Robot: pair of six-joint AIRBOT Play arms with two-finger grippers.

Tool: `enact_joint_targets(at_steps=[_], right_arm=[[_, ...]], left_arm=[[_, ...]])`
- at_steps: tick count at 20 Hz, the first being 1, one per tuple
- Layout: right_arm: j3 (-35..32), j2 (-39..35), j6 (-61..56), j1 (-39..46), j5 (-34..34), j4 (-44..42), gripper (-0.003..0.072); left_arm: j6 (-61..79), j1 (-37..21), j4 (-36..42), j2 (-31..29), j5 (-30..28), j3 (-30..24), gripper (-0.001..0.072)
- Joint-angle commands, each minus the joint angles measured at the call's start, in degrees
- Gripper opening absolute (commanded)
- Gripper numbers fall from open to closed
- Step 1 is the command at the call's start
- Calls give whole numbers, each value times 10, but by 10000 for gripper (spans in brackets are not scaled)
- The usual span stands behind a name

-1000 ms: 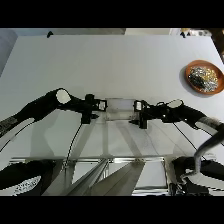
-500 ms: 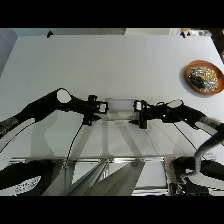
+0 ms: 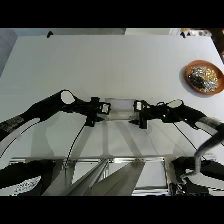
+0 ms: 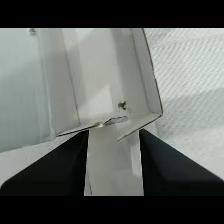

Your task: Fold the box and place the chain.

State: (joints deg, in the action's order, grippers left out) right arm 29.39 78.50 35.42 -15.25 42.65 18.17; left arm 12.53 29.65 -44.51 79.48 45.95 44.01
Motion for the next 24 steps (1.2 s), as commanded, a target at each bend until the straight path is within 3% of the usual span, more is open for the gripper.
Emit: enact_joint_targets(at_steps=[1,2,3,9,17,18,20,24], right_arm=[[0,0,0,0,0,0,316],[0,0,0,0,0,0,316],[0,0,0,0,0,0,316],[0,0,0,0,0,0,316],[0,0,0,0,0,0,316],[0,0,0,0,0,0,316],[0,0,0,0,0,0,316],[0,0,0,0,0,0,316]], left_arm=[[-1,1,4,2,-20,0,269],[-1,1,4,2,-20,0,215],[-1,2,6,2,-19,0,205],[-2,32,50,9,-51,0,205],[-25,51,53,22,-67,0,215],[-25,51,53,22,-67,0,231],[-26,51,53,22,-67,0,377],[-27,51,53,22,-68,0,399]])
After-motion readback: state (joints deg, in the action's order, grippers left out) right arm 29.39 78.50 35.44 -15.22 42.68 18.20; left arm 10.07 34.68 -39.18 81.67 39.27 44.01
